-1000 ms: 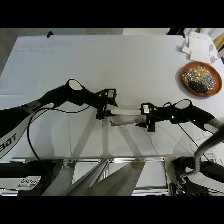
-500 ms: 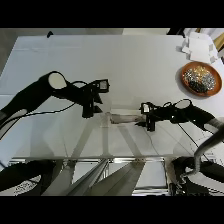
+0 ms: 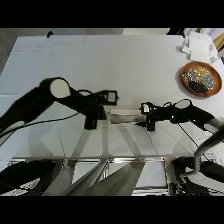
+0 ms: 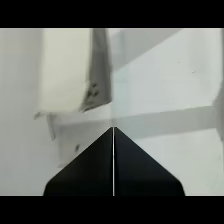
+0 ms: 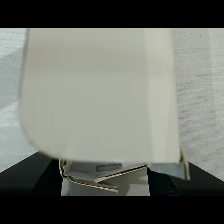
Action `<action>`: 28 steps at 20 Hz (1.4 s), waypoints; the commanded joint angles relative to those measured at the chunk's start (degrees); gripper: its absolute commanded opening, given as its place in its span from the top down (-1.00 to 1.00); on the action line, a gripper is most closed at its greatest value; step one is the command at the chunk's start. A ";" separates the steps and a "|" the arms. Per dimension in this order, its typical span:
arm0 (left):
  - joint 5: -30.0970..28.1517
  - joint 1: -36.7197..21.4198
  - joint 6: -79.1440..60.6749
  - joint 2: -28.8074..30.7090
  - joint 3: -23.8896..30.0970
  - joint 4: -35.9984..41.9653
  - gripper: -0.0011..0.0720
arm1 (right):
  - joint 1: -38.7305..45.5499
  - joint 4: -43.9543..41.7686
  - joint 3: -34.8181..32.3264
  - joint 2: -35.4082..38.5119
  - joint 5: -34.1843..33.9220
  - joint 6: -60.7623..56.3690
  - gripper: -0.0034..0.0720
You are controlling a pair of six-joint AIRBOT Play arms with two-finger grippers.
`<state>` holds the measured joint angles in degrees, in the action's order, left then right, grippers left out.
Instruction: Fold the box and place the chain.
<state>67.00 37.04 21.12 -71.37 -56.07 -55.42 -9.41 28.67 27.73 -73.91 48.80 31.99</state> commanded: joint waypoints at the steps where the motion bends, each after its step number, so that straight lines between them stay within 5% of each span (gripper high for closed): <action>1: -2.97 6.10 0.28 -3.54 0.02 1.60 0.96 | 0.00 0.00 0.00 -0.02 0.04 0.00 -0.16; 8: -31.41 7.87 2.78 -7.32 0.00 6.03 0.96 | 0.00 0.00 0.00 -0.02 0.04 0.00 -0.16; 11: -38.93 7.13 7.10 -8.59 0.00 7.02 0.96 | 0.00 0.00 0.00 -0.02 0.04 0.00 -0.16; 20: -39.98 5.73 10.21 -16.65 0.00 7.17 0.95 | 0.00 0.00 0.00 -0.02 0.04 0.00 -0.16; 24: -38.14 4.76 10.16 -15.43 0.00 6.01 0.95 | 0.00 0.00 0.00 0.00 0.04 -0.02 -0.16; 28: -30.38 1.81 10.19 -10.03 0.00 0.15 0.96 | 0.00 0.00 0.00 -0.02 0.04 -0.02 -0.16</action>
<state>31.42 40.56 31.29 -84.36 -56.10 -51.51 -9.41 28.71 27.73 -73.91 48.80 32.01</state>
